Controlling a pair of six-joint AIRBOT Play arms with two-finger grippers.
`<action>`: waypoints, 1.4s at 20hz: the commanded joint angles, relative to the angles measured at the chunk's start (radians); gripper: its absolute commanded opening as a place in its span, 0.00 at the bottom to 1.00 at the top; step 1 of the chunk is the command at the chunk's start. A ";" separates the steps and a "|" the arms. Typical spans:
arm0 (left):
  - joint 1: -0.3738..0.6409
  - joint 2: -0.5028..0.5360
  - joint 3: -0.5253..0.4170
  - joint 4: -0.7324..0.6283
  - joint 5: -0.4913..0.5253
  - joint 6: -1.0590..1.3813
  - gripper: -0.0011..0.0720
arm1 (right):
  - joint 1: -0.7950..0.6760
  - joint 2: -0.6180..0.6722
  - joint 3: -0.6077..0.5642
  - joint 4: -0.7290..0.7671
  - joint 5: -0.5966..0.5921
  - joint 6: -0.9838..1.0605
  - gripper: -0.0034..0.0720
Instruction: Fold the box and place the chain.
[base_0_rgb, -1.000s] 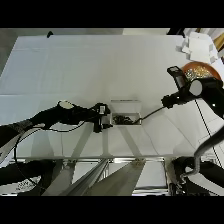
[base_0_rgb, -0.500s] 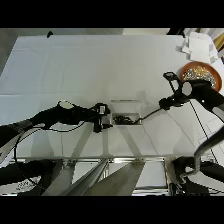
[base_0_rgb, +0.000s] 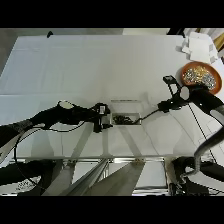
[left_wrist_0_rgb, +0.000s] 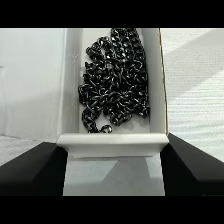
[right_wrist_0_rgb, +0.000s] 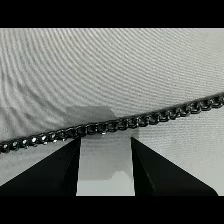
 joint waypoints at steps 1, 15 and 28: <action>0.000 0.000 0.000 0.000 0.000 0.000 0.11 | 0.000 -0.002 -0.018 -0.003 -0.042 0.000 0.43; -0.001 0.000 0.000 0.000 0.000 0.000 0.11 | 0.000 0.075 -0.020 0.010 -0.082 -0.004 0.44; -0.001 0.000 0.000 0.000 0.000 0.000 0.11 | 0.000 0.008 -0.022 0.066 -0.143 -0.004 0.44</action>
